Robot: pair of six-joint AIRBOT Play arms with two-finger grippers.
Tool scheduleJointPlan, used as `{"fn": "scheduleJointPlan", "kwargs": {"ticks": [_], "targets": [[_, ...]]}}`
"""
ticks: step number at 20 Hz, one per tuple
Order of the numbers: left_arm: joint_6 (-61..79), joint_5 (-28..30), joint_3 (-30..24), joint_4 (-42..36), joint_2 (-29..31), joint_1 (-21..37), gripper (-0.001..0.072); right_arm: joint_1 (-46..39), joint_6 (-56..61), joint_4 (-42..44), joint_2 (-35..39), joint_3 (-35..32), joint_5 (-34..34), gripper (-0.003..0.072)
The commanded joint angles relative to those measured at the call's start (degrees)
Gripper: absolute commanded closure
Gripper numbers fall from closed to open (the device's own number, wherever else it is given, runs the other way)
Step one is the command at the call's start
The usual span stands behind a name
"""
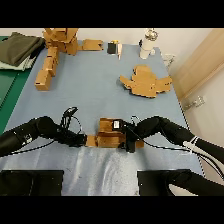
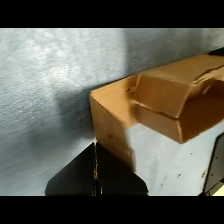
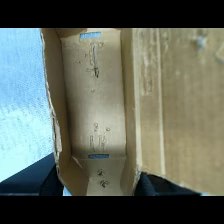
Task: Fold the box.
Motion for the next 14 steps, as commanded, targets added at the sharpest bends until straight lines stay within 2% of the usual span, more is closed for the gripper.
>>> {"fn": "scheduleJointPlan", "kwargs": {"ticks": [1,7,14], "targets": [[1.5,0.8,0.1,-3.9,1.5,-0.3,0.07,0.0,0.0,0.0,0.0,0.0,0.0,0.0165],[5.8,0.7,0.5,-11.3,1.7,-0.3,0.0701,0.0,0.0,0.0,0.0,0.0,0.0,0.0165],[6.0,1.8,4.3,-9.2,1.6,-2.4,0.0701,0.0,0.0,0.0,0.0,0.0,0.0,0.0165]]}}
